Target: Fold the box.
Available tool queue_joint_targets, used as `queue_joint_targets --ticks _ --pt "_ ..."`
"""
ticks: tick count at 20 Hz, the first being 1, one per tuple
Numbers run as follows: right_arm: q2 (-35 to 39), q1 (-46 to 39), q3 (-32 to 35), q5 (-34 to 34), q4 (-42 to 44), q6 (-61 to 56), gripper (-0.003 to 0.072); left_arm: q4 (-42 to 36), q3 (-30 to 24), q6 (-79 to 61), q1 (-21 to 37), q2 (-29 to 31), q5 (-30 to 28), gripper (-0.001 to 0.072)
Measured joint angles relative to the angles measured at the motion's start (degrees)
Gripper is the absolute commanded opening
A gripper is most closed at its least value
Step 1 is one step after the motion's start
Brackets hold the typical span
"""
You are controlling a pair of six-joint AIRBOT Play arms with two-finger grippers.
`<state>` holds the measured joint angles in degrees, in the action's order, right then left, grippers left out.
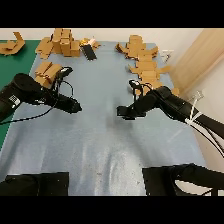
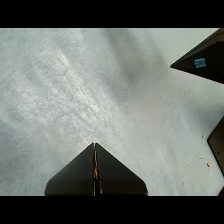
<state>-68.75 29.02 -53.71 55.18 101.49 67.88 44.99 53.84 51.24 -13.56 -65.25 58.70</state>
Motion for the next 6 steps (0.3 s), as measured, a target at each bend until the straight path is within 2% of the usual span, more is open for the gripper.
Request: queue_joint_targets --ticks 6 --pt "-1.01 -0.17 -0.83 3.26 0.96 1.79 0.0004 -0.15 -0.98 0.72 -1.16 0.26 0.17 0.0012"
